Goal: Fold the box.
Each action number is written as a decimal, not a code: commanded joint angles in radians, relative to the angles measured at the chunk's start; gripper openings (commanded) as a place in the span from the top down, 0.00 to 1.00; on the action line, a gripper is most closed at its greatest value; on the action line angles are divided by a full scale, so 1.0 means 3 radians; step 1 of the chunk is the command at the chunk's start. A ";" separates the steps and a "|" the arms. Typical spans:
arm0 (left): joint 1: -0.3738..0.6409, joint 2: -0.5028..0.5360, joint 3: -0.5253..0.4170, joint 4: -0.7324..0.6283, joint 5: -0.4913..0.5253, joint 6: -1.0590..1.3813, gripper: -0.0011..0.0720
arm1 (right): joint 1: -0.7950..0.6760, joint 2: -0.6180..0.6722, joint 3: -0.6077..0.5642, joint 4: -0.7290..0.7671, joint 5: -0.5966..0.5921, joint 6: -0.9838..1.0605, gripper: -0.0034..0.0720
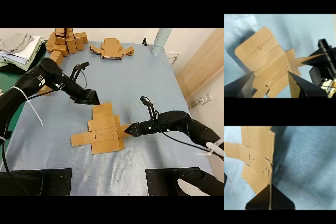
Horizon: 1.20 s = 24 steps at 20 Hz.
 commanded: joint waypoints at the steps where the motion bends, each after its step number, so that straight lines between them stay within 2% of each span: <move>1: 0.0146 -0.0137 -0.0203 -0.0151 -0.0038 0.0304 0.08 | 0.0179 0.0314 -0.0155 -0.0020 0.0277 0.0000 0.95; 8: 0.0167 -0.0636 -0.0275 -0.0262 -0.0023 0.0472 0.08 | 0.0196 0.0315 -0.0163 -0.0046 0.0289 0.0004 0.95; 11: 0.0167 -0.0722 -0.0275 -0.0662 -0.0029 0.0814 0.08 | 0.0196 0.0315 -0.0163 -0.0061 0.0290 0.0005 0.95; 12: 0.0167 -0.0748 -0.0275 -0.0813 -0.0043 0.0954 0.11 | 0.0196 0.0315 -0.0163 -0.0061 0.0292 0.0015 0.95; 13: 0.0167 -0.0771 -0.0275 -0.0921 -0.0093 0.1068 0.25 | 0.0196 0.0315 -0.0163 -0.0064 0.0291 0.0029 0.95; 17: 0.0178 -0.0834 -0.0275 -0.1127 -0.0477 0.1400 0.25 | 0.0196 0.0281 -0.0163 -0.0127 0.0301 0.0067 0.95; 18: 0.0201 -0.0843 -0.0275 -0.1125 -0.0563 0.1433 0.30 | 0.0196 0.0243 -0.0163 -0.0148 0.0301 0.0084 0.95; 19: 0.0237 -0.0844 -0.0275 -0.1123 -0.0651 0.1466 0.40 | 0.0196 0.0200 -0.0163 -0.0149 0.0301 0.0085 0.95; 22: 0.0385 -0.0844 -0.0275 -0.1137 -0.0799 0.1481 0.40 | 0.0196 0.0086 -0.0161 -0.0145 0.0314 0.0089 0.95; 23: 0.0427 -0.0844 -0.0275 -0.1161 -0.0805 0.1489 0.50 | 0.0196 0.0078 -0.0161 -0.0145 0.0318 0.0089 0.95; 24: 0.0449 -0.0844 -0.0275 -0.1191 -0.0815 0.1526 0.49 | 0.0196 0.0078 -0.0161 -0.0139 0.0322 0.0089 0.95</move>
